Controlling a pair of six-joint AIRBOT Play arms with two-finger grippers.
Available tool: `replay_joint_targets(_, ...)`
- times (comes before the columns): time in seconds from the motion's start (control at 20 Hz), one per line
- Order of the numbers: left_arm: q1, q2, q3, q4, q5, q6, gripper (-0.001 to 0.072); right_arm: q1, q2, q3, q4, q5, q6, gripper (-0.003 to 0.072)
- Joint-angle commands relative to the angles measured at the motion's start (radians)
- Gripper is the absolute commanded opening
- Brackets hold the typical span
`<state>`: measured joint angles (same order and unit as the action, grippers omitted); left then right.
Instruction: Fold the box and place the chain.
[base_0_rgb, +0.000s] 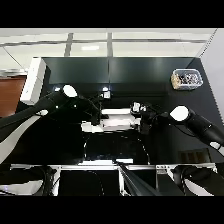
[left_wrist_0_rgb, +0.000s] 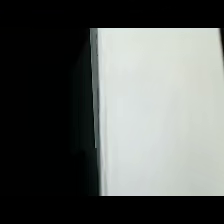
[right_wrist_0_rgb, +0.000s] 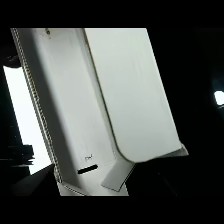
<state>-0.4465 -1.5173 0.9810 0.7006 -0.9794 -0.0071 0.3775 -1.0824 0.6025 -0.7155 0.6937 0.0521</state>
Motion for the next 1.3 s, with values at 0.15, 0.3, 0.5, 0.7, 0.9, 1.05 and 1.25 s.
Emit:
replay_joint_targets(0.15, 0.0, 0.0, 0.0, -0.001, 0.0, 0.0, 0.0031, -0.01, -0.07, 0.001, 0.185, 0.009, -0.269, 0.0682)
replay_joint_targets(0.3, 0.0, 0.0, 0.0, -0.001, 0.0, 0.0, 0.0031, -0.01, -0.138, 0.001, 0.258, 0.05, -0.368, 0.0682)
replay_joint_targets(0.5, -0.001, -0.003, 0.0, -0.001, 0.0, 0.0, 0.0031, -0.015, -0.18, -0.001, 0.247, 0.074, -0.409, 0.0683)
replay_joint_targets(0.7, -0.002, -0.009, 0.0, -0.001, -0.001, 0.0, 0.003, -0.037, -0.207, -0.001, 0.246, 0.081, -0.428, 0.0683)
replay_joint_targets(0.9, -0.002, -0.009, 0.0, -0.001, -0.002, 0.0, 0.003, -0.035, -0.229, 0.0, 0.222, 0.088, -0.427, 0.0683)
replay_joint_targets(1.05, -0.002, -0.009, 0.0, -0.001, -0.002, 0.0, 0.003, -0.032, -0.229, 0.0, 0.217, 0.079, -0.415, 0.0682)
replay_joint_targets(1.25, -0.002, -0.009, 0.0, -0.001, -0.001, 0.0, 0.0031, 0.002, -0.236, 0.003, 0.149, 0.032, -0.347, 0.0682)
